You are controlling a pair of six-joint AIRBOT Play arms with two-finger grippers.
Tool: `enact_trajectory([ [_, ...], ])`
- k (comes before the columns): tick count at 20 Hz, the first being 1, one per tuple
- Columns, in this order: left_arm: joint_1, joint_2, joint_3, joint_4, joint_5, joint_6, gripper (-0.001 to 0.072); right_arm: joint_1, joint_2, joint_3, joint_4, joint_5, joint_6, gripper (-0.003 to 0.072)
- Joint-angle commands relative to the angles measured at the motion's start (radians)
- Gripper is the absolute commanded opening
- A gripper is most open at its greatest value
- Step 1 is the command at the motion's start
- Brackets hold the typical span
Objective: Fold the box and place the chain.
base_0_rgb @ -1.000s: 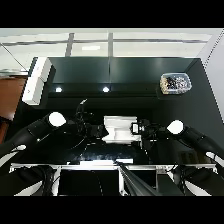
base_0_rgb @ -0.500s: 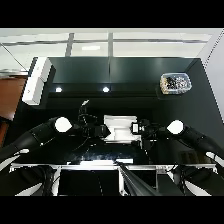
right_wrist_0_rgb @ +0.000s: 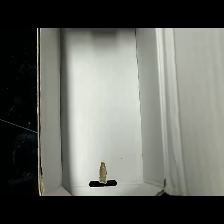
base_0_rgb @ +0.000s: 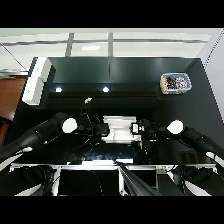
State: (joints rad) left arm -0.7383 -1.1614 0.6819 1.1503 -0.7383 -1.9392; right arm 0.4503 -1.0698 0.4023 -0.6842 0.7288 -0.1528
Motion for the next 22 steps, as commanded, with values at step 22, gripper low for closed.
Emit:
enact_trajectory([
  [22, -0.131, -0.171, 0.204, 0.218, -0.149, -0.318, 0.0562, 0.0, 0.001, 0.0, 0.003, -0.033, 0.003, 0.0477],
])
